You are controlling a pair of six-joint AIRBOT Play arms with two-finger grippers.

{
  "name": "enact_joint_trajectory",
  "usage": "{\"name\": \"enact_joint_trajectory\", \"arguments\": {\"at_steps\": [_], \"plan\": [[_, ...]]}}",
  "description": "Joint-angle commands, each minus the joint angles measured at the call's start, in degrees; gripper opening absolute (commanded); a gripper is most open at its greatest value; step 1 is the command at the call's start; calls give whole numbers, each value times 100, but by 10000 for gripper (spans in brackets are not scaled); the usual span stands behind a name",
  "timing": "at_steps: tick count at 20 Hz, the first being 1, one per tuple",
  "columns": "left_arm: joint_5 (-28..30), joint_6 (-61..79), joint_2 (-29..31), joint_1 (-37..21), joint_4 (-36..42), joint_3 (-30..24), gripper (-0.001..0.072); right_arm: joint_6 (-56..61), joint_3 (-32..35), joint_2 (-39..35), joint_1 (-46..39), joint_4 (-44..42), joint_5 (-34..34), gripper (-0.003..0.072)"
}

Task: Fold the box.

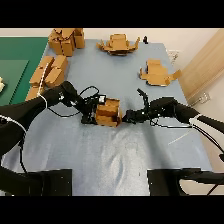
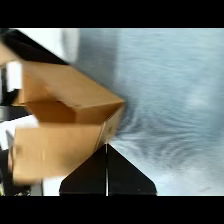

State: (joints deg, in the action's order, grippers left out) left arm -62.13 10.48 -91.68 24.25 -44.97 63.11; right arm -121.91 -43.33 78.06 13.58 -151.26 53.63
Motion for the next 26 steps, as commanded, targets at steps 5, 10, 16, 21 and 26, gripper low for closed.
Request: {"name": "enact_joint_trajectory", "arguments": {"at_steps": [5, 10, 16, 21, 26], "plan": [[0, -2, -2, 2, -2, 2, 166, -66, -35, -28, 9, -254, 385, 109], [-2, -2, -2, 2, -2, 4, 166, -52, -35, -142, 2, -378, 415, 105], [-4, -2, -2, 2, -2, 2, 166, -50, -35, -306, 7, -417, 317, 103], [-4, -2, -2, 2, -2, 2, 166, -50, -37, -302, 7, -415, 125, 305], [-2, -2, -2, 2, -2, 2, 166, -50, -55, -245, 11, -407, 26, 452]]}}
